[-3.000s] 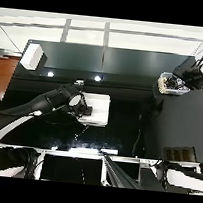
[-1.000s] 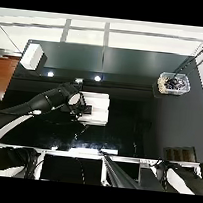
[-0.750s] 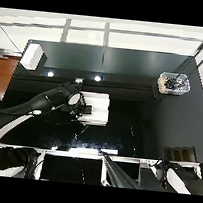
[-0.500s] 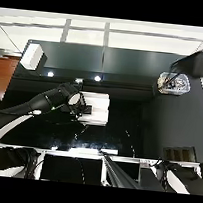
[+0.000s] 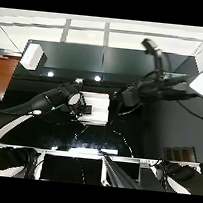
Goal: Fold the box and place the chain.
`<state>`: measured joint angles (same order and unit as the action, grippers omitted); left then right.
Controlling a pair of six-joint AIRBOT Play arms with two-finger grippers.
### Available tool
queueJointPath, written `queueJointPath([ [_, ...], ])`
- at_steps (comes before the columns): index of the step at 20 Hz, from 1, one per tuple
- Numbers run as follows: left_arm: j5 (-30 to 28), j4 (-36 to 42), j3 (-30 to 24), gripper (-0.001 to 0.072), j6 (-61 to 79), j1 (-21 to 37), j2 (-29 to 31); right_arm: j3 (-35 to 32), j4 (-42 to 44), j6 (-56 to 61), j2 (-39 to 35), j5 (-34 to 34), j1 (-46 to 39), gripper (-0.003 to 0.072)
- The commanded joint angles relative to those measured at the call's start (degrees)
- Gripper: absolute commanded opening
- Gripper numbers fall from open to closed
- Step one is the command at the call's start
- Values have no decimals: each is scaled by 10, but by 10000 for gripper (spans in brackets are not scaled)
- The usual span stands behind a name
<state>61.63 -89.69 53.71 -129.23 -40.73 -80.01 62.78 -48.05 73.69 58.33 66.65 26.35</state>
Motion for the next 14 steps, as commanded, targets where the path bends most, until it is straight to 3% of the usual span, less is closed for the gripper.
queueJointPath([
  [1,0,0,1,33,0,0,0,-11,13,0,51,-55,56,31],
  [12,0,0,1,34,0,0,0,-11,37,0,151,-80,77,33],
  [13,0,0,1,33,0,0,0,-11,35,0,153,-80,77,114],
  [14,0,0,1,34,0,0,0,-11,33,1,153,-77,72,432],
])
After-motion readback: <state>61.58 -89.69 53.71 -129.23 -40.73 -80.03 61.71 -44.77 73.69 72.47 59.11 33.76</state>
